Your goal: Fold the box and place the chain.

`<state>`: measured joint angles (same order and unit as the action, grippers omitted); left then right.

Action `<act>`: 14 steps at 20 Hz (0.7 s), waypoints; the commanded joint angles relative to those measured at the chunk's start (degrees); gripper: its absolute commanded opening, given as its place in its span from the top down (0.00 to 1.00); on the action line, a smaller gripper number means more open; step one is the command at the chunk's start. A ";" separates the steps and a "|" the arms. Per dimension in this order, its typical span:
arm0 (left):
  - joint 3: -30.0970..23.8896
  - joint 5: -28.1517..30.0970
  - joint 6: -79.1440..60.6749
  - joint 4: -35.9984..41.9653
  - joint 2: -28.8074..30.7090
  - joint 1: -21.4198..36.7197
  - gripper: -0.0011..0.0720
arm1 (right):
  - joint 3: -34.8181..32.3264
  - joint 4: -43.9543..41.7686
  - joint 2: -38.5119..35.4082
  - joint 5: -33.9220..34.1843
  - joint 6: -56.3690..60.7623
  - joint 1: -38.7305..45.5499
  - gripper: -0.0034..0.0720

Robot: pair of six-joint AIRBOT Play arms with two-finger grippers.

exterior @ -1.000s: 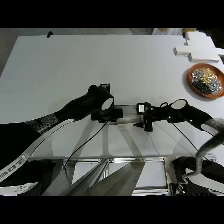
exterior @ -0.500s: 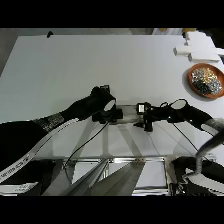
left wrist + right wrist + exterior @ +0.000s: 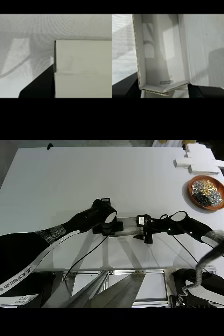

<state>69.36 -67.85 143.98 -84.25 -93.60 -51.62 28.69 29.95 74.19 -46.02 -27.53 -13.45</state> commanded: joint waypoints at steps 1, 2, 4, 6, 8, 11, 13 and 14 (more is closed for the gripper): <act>1.03 -1.46 -2.38 -0.35 -0.13 -0.02 0.91 | 0.00 0.00 -0.02 0.00 0.04 0.00 0.41; 2.01 -1.57 -3.91 -0.50 -0.13 -0.02 0.85 | 0.00 0.00 -0.02 0.00 0.04 0.00 0.41; 4.13 -2.32 -5.01 -0.94 -0.15 0.17 0.79 | 0.00 0.00 -0.02 0.00 0.04 0.00 0.41; 4.46 -2.78 -5.11 -0.85 -0.22 0.24 0.69 | 0.00 0.00 -0.02 0.00 0.04 0.00 0.41; 4.48 -3.61 -5.11 -0.87 -0.63 0.28 0.69 | 0.00 0.00 -0.02 0.00 0.04 0.00 0.41; 4.46 -3.96 -5.09 -0.44 -1.86 0.07 0.71 | 0.00 0.00 -0.02 -0.02 0.04 0.00 0.41; 4.46 -5.25 -5.01 0.20 -2.97 -0.15 0.71 | 0.00 0.00 -0.02 -0.02 0.04 0.00 0.41; 4.48 -5.62 -4.90 0.24 -3.34 -0.20 0.71 | 0.00 0.00 -0.02 0.00 0.04 0.00 0.41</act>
<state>73.71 -72.03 139.06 -84.51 -95.83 -51.64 28.67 29.98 74.19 -46.04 -27.49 -13.45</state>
